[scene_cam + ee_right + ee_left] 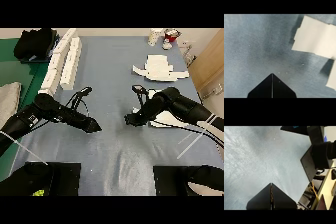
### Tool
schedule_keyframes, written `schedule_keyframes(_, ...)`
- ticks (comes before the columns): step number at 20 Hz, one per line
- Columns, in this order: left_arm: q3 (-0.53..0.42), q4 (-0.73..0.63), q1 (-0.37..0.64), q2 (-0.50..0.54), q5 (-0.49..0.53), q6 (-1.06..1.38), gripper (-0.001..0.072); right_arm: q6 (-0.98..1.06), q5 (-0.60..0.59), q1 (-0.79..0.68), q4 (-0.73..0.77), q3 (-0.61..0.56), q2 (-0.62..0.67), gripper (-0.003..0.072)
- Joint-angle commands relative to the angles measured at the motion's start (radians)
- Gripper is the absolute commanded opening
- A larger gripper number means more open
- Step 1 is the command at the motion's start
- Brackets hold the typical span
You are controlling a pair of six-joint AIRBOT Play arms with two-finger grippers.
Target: Fold the box.
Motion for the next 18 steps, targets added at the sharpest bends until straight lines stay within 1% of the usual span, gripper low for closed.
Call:
schedule_keyframes(1, 0.0, 0.0, 0.0, 0.001, 0.0, 0.0, 0.0013, 0.003, 0.002, 0.003, 0.0, 0.0, -0.001, 0.0003)
schedule_keyframes(7, 0.0, 0.0, 0.0, 0.001, 0.0, 0.0, 0.0012, 0.008, 0.015, 0.002, 0.008, 0.0, -0.001, 0.0004)
schedule_keyframes(8, 0.0, 0.0, 0.0, 0.001, 0.0, 0.0, 0.0013, 0.036, 0.014, 0.002, 0.008, 0.0, -0.001, 0.0004)
schedule_keyframes(9, 0.0, 0.0, 0.0, 0.001, 0.0, 0.0, 0.0013, 0.074, 0.014, -0.002, 0.007, 0.0, -0.001, 0.0043)
schedule_keyframes(10, 0.0, 0.0, 0.0, 0.001, 0.0, 0.0, 0.0013, 0.098, 0.008, -0.013, 0.006, 0.006, -0.001, 0.0208)
schedule_keyframes(11, 0.0, 0.0, 0.0, 0.001, 0.0, 0.0, 0.0013, 0.111, -0.008, -0.036, 0.005, 0.021, -0.001, 0.0358)
schedule_keyframes(12, 0.0, 0.0, 0.0, 0.001, 0.0, 0.0, 0.0013, 0.111, -0.042, -0.07, -0.001, 0.044, -0.001, 0.0362)
schedule_keyframes(14, 0.0, 0.0, 0.0, 0.001, 0.001, 0.0, 0.0013, 0.111, -0.176, -0.185, -0.023, 0.106, -0.001, 0.0362)
schedule_keyframes(16, 0.0, -0.001, 0.0, 0.001, 0.002, 0.0, 0.0013, 0.061, -0.32, -0.356, -0.082, 0.157, -0.001, 0.0362)
schedule_keyframes(17, 0.0, -0.002, 0.0, 0.001, 0.011, 0.0, 0.0012, 0.006, -0.359, -0.46, -0.111, 0.171, -0.001, 0.0362)
schedule_keyframes(18, 0.0, -0.002, 0.0, 0.001, 0.027, 0.0, 0.0013, -0.048, -0.365, -0.562, -0.126, 0.175, -0.001, 0.0362)
